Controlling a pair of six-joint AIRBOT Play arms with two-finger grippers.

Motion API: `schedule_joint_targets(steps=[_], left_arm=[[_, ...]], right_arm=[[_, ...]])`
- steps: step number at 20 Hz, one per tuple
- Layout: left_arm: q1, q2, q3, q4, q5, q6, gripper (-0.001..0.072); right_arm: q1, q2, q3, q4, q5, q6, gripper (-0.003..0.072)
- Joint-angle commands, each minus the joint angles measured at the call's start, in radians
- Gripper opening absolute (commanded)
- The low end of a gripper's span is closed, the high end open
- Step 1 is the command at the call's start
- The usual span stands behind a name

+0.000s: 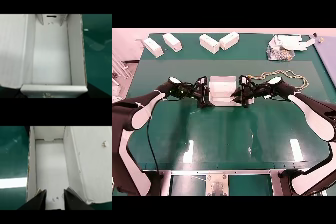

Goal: Fold the box and place the chain.

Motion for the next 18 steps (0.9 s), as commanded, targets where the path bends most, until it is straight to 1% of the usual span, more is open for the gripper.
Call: schedule_joint_targets(steps=[1, 2, 3, 4, 6, 8, 9, 13, 15, 18], left_arm=[[0.0, 0.0, 0.001, 0.004, -0.004, 0.001, 0.0513], [0.0, 0.0, 0.001, 0.004, -0.004, 0.001, 0.0513], [0.0, 0.0, 0.001, 0.004, -0.004, 0.001, 0.0513], [0.0, 0.0, 0.001, 0.004, -0.004, 0.001, 0.0513], [0.0, 0.0, 0.001, 0.004, -0.004, 0.001, 0.0513], [0.0, 0.0, 0.001, 0.004, -0.004, 0.001, 0.0513], [0.0, 0.0, 0.001, 0.004, -0.004, 0.001, 0.0514], [0.0, 0.0, 0.001, 0.004, -0.004, 0.001, 0.0513], [0.0, 0.0, 0.001, 0.004, -0.004, 0.001, 0.0513], [0.0, 0.0, 0.001, 0.004, -0.004, 0.001, 0.0513]], right_arm=[[-0.034, 0.023, 0.002, 0.002, 0.036, 0.067, 0.0261], [-0.043, 0.035, 0.002, 0.0, 0.051, 0.08, 0.0253], [-0.055, 0.048, 0.002, 0.0, 0.072, 0.083, 0.0227], [-0.066, 0.061, 0.003, 0.0, 0.087, 0.089, 0.0179], [-0.085, 0.087, 0.003, 0.0, 0.093, 0.126, 0.0153], [-0.103, 0.106, 0.003, 0.0, 0.093, 0.163, 0.0074], [-0.111, 0.113, 0.003, 0.0, 0.093, 0.184, 0.0014], [-0.142, 0.127, 0.002, -0.013, 0.089, 0.386, 0.0011], [-0.153, 0.136, 0.002, -0.043, 0.086, 0.444, 0.001], [-0.167, 0.18, -0.019, -0.069, -0.007, 0.555, 0.0009]])
